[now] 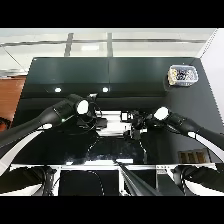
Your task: Fold the box and place the chain.
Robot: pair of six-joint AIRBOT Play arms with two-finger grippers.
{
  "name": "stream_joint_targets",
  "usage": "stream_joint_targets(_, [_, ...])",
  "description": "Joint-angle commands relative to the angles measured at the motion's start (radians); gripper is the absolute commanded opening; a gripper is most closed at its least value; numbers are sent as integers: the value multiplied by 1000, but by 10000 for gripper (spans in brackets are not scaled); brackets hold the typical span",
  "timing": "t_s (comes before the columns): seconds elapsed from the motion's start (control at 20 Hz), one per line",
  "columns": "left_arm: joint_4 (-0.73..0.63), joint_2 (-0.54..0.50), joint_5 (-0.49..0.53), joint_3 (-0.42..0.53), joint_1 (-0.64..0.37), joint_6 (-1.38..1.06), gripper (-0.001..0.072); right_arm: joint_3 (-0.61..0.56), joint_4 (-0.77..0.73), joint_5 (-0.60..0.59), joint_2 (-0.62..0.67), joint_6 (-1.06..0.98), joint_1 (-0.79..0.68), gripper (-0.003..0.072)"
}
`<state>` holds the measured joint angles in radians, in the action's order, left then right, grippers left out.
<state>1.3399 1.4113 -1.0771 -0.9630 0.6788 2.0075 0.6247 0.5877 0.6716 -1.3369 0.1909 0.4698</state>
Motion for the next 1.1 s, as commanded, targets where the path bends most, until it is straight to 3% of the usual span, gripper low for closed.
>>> stream_joint_targets(0.0, [71,9,-50,-35,40,113,332,1,0,0,0,0,0,231])
stream_joint_targets(0.25, [127,27,-48,-57,63,253,332,1,0,0,0,0,0,232])
stream_joint_targets(0.85, [131,37,-27,-62,89,327,320,1,0,0,0,0,0,231])
stream_joint_targets(0.9, [141,37,-27,-62,93,331,223,1,0,0,0,0,0,231])
stream_joint_targets(1.05, [140,37,-12,-63,95,332,83,1,0,0,0,0,0,231])
